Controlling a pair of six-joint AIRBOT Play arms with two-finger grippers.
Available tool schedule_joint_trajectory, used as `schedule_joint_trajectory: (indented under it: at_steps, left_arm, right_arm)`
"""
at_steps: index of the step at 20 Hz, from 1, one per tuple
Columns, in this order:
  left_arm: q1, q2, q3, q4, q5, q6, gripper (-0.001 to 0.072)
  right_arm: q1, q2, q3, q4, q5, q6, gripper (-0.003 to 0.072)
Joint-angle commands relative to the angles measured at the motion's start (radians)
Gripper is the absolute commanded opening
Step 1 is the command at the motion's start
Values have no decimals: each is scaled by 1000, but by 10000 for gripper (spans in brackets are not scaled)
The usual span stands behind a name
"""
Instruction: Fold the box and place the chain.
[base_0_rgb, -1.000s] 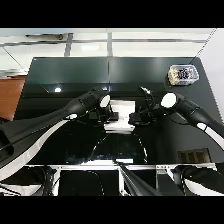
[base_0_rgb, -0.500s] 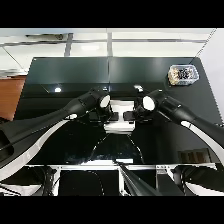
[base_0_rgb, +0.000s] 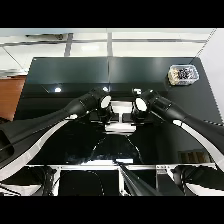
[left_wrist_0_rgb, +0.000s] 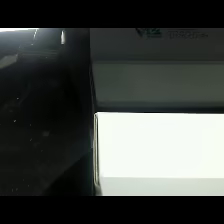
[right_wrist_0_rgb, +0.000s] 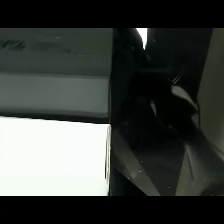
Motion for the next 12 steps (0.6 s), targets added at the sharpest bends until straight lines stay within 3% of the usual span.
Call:
schedule_joint_trajectory:
  at_steps: [1,4,5,6,12]
  left_arm:
    - [0,-1,0,3,3,0,27]
    - [0,-1,0,3,2,0,27]
    - [0,-1,0,3,2,0,27]
    - [0,-1,0,3,3,0,27]
    - [0,-1,0,3,3,0,27]
  right_arm:
    - [3,-6,2,9,10,6,7]
    - [1,-6,2,9,10,6,12]
    - [1,-6,2,13,9,6,119]
    - [1,-6,2,14,9,6,293]
    - [1,-7,2,16,-16,-1,290]
